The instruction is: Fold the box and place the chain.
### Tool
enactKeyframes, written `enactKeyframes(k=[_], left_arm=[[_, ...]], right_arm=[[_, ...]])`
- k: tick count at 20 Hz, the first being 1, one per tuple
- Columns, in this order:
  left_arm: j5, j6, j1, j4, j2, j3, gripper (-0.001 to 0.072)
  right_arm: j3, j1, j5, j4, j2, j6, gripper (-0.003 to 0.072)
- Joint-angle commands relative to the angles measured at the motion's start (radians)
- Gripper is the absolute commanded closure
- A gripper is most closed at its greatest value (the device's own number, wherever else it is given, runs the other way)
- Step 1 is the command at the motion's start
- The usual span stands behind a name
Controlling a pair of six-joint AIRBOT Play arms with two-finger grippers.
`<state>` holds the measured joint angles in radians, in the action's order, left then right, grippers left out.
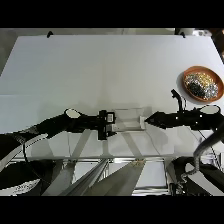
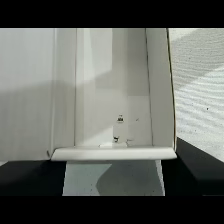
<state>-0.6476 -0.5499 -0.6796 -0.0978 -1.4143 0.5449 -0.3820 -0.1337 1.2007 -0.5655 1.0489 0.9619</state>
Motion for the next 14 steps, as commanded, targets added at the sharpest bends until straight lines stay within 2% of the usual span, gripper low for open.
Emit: enactKeyframes(k=[1,5,11,14], left_arm=[[0.000,0.000,0.001,0.000,0.000,0.000,0.0573],[0.000,0.000,0.001,0.000,0.000,0.000,0.0573],[0.000,0.000,0.001,0.000,0.000,0.000,0.0573],[0.000,0.000,0.001,0.000,0.000,0.000,0.0573]], right_arm=[[0.000,0.081,-0.014,-0.025,-0.005,0.024,0.0221],[-0.003,0.131,-0.050,-0.036,-0.011,0.053,0.0228],[-0.080,0.183,-0.111,-0.216,-0.081,0.193,0.0229],[-0.110,0.288,-0.163,-0.278,-0.080,0.288,0.0229]])
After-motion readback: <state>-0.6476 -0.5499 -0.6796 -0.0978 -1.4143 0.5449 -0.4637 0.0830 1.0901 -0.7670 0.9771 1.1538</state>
